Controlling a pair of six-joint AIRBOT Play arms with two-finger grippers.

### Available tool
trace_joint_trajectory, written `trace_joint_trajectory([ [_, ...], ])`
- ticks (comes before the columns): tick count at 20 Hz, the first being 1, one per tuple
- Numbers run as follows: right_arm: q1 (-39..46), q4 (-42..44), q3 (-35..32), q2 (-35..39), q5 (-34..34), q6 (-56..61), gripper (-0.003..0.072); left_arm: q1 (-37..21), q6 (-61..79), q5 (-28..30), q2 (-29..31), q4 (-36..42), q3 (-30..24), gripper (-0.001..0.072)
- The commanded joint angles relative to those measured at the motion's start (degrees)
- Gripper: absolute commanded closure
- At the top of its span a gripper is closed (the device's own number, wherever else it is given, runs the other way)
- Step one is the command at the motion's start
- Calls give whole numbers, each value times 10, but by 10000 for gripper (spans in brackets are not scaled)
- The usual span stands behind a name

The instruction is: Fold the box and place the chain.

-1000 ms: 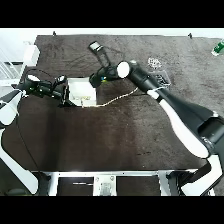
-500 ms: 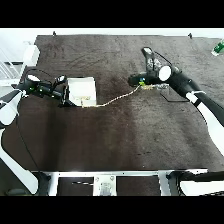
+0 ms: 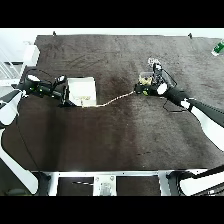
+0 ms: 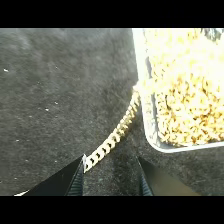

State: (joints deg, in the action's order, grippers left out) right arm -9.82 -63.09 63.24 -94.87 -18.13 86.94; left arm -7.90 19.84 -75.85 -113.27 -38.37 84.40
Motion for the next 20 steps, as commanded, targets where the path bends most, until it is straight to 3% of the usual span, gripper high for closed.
trace_joint_trajectory([
  [1,3,2,-3,-17,35,15,297,0,0,0,0,0,0,182],
  [5,-5,53,47,-55,41,20,303,0,0,0,0,0,0,183],
  [7,-14,61,83,-83,18,19,442,0,0,0,0,0,0,182],
  [8,-17,61,90,-88,18,11,622,0,0,0,0,0,0,182],
  [9,-19,61,90,-85,22,11,674,0,0,0,0,0,0,182],
  [12,-30,60,76,-23,26,-30,676,0,0,-1,0,0,0,183],
  [16,-86,59,53,152,27,-103,676,0,0,0,0,0,0,183],
  [20,-155,59,61,268,27,-156,676,0,0,0,0,0,0,182],
])
